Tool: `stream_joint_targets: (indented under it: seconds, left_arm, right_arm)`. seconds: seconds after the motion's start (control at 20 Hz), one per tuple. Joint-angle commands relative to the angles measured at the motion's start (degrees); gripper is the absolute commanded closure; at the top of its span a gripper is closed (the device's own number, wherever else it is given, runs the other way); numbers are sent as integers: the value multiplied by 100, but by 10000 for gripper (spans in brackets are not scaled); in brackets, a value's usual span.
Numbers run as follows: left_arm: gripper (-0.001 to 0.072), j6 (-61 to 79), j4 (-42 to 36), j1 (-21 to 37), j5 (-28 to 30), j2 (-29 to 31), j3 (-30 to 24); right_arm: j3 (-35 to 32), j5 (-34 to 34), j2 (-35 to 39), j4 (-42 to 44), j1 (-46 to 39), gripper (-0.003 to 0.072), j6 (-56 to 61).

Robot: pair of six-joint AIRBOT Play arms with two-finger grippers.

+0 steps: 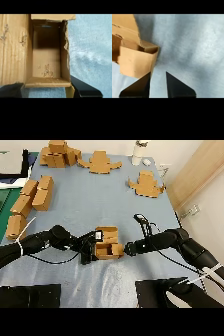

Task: Fold the box.

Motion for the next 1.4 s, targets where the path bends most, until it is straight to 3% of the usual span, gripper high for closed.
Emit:
stream_joint_targets:
  seconds: [0.0,0.1,0.15,0.2,0.3,0.55,0.7,0.75,0.85,0.9,0.95,1.05,1.35]
  left_arm:
    - [188,4,2,2,0,2,4]
    - [188,4,0,2,0,2,4]
    - [188,4,2,2,0,2,4]
    - [188,4,0,2,0,2,4]
    - [188,4,2,2,0,2,4]
    - [188,4,2,2,-2,2,4]
    - [188,4,2,2,0,2,4]
    - [188,4,0,2,-4,2,4]
    - [188,4,2,2,0,2,4]
    - [188,4,0,2,0,2,4]
    - [188,4,2,2,0,2,4]
    - [188,4,0,2,0,2,4]
    - [188,4,2,2,-2,2,4]
  right_arm:
    - [173,-83,-11,190,0,383,-13]
    - [173,-205,-140,417,2,347,-11]
    - [173,-245,-258,459,28,148,-11]
    - [173,-236,-396,422,66,116,-11]
    - [216,-308,-503,350,66,244,-15]
    - [804,-914,109,199,52,251,61]
    - [868,-1207,389,-863,-52,280,828]
    - [868,-1384,387,-1176,-122,371,1010]
    - [868,-1609,365,-1484,-334,409,1165]
    - [852,-1596,363,-1565,-461,477,1257]
    - [822,-1552,330,-1635,-584,596,1261]
    - [686,-1397,138,-1768,-802,681,1257]
    - [-138,-474,-717,-640,-896,682,304]
